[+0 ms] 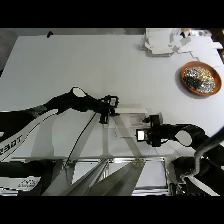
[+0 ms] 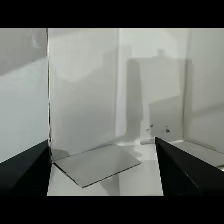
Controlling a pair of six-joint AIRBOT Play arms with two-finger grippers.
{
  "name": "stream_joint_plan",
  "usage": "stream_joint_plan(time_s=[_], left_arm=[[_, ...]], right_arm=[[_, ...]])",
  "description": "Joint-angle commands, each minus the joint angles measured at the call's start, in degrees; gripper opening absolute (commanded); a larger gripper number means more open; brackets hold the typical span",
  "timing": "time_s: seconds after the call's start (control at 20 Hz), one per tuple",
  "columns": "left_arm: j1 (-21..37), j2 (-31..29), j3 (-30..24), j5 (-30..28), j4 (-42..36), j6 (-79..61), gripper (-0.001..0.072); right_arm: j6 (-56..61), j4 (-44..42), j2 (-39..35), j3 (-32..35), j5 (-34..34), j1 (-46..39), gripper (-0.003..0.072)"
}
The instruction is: Fold the box and place the chain.
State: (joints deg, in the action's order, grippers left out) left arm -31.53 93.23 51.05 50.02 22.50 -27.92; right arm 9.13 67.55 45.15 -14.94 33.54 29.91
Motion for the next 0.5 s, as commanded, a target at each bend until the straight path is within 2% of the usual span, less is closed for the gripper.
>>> stream_joint_plan(time_s=[0.0,0.15,0.45], left_arm=[[0.0,0.02,0.04,-0.07,0.02,-0.11,0.0011],[0.0,0.02,0.04,-0.07,0.02,-0.11,0.0011],[0.0,0.02,0.02,-0.07,0.04,-0.11,0.0011]], right_arm=[[1.4,2.78,-3.21,0.17,-3.13,0.2,0.0686],[1.57,2.62,-6.8,0.17,-3.15,0.2,0.0685],[5.99,2.6,-6.69,0.13,-3.15,0.17,0.0686]])
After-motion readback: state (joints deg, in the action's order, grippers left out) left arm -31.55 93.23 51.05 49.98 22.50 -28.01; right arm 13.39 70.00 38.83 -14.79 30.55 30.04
